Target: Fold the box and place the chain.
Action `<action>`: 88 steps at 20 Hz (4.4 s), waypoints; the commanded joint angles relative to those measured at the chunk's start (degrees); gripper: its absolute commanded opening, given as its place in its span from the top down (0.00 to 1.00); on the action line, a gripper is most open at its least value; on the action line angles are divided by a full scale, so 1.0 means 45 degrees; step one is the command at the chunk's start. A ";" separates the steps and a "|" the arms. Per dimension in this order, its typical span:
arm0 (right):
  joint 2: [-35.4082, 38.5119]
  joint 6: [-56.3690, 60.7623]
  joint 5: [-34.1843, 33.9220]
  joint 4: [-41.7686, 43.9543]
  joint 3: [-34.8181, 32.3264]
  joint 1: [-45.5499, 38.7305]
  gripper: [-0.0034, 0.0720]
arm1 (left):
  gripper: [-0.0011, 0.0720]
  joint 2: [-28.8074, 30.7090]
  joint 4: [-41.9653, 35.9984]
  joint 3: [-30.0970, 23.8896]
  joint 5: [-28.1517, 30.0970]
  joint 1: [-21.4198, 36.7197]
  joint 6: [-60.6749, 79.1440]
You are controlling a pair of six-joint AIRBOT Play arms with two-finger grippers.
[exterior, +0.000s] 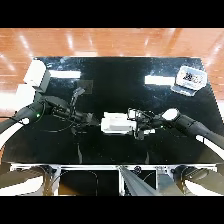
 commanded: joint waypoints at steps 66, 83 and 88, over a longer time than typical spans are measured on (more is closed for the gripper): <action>0.0000 0.0117 -0.0170 0.0068 -0.0005 0.0010 0.13 | 0.14 0.1972 1.3143 0.0374 -0.7451 -0.8471 -1.7136; 0.0000 0.0112 -0.0165 0.0068 -0.0005 0.0010 0.13 | 0.16 -0.1258 1.1375 0.5051 -0.1049 -0.7019 -1.4202; 0.0000 0.0112 -0.0165 0.0063 -0.0005 0.0010 0.13 | 0.22 -0.1685 1.1409 0.5435 -0.0874 -0.6931 -1.4348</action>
